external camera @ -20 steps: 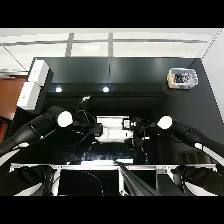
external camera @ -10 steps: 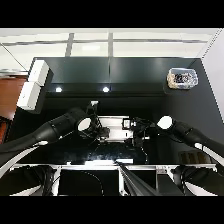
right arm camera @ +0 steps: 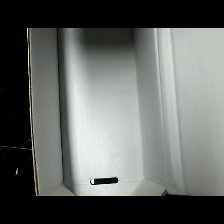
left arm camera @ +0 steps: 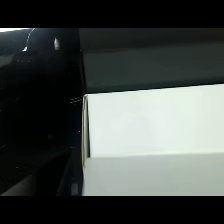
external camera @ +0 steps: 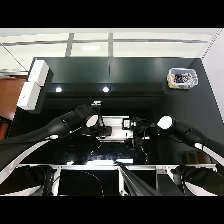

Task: Fold the box and place the chain.

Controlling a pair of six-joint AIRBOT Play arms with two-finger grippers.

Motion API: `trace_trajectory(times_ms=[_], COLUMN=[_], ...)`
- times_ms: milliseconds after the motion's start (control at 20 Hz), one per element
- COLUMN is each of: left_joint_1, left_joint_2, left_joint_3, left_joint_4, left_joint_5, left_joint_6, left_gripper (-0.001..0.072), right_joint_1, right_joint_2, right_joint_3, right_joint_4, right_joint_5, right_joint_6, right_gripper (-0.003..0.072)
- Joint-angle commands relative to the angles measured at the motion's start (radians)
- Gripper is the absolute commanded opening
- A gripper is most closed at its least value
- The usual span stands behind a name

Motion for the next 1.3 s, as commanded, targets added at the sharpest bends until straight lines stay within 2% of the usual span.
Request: trace_trajectory(times_ms=[0,350,400,450,1250], left_joint_1=[0.000,0.000,0.000,0.000,-0.001], left_joint_2=[-0.016,-0.016,-0.016,-0.016,-0.030], left_joint_3=[0.011,0.035,0.036,0.035,0.036], left_joint_4=[0.002,0.010,0.010,0.010,0.028], left_joint_5=[-0.017,-0.003,-0.004,-0.004,-0.011], left_joint_6=[-0.006,-0.017,-0.019,-0.019,-0.042], left_gripper=[0.0352,0.0347,0.0318,0.0255,0.0254], right_joint_1=[0.000,0.000,0.000,0.000,0.000], right_joint_2=[0.000,0.000,0.000,0.000,0.000], right_joint_3=[0.000,0.000,0.000,0.000,0.000], right_joint_4=[0.000,0.000,0.000,0.000,0.000], right_joint_5=[0.001,0.001,0.001,0.001,0.000], right_joint_6=[0.000,0.000,0.000,0.000,0.000], right_gripper=[0.0365,0.0366,0.0365,0.0365,0.0365])
